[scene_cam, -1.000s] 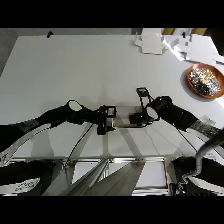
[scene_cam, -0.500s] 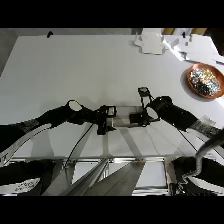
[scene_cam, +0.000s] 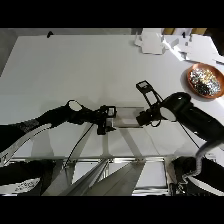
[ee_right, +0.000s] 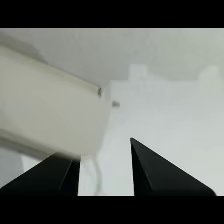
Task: Fold the box and place the chain.
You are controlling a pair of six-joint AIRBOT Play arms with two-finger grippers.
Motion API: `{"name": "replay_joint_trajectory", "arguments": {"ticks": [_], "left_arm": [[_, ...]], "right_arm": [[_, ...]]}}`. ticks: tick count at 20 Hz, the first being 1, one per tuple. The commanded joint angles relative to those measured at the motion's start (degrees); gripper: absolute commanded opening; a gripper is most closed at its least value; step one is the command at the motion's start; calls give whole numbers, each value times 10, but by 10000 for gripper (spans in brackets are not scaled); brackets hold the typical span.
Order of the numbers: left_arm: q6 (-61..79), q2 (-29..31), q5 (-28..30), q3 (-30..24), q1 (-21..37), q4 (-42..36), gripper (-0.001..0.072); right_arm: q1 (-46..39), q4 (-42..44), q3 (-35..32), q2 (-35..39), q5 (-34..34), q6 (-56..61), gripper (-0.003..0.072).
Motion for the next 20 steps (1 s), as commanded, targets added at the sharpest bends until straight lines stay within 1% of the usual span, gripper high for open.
{"name": "replay_joint_trajectory", "arguments": {"ticks": [1,2,3,4,5,8,10,12,14,17,20], "left_arm": [[0,0,0,0,0,0,107],[0,0,0,0,0,0,108],[0,0,0,0,0,0,108],[0,0,0,0,0,0,108],[0,0,0,0,0,0,108],[0,0,0,0,0,0,108],[0,0,0,0,0,0,107],[-1,0,0,0,0,0,108],[-1,0,0,0,0,0,108],[0,0,0,0,0,0,108],[0,0,0,0,0,0,108]], "right_arm": [[-28,-76,71,67,73,-74,210],[-59,-85,100,70,62,-75,208],[-102,-85,123,68,35,-85,208],[-145,-84,130,68,-1,-93,208],[-193,-81,130,66,-37,-102,208],[-334,-79,130,31,-96,-104,209],[-429,-72,130,-12,-136,-104,212],[-499,-57,127,-59,-185,-98,212],[-551,-15,127,-108,-209,-100,212],[-594,-23,127,-161,-236,-104,214],[-617,-27,127,-181,-273,-105,214]]}}
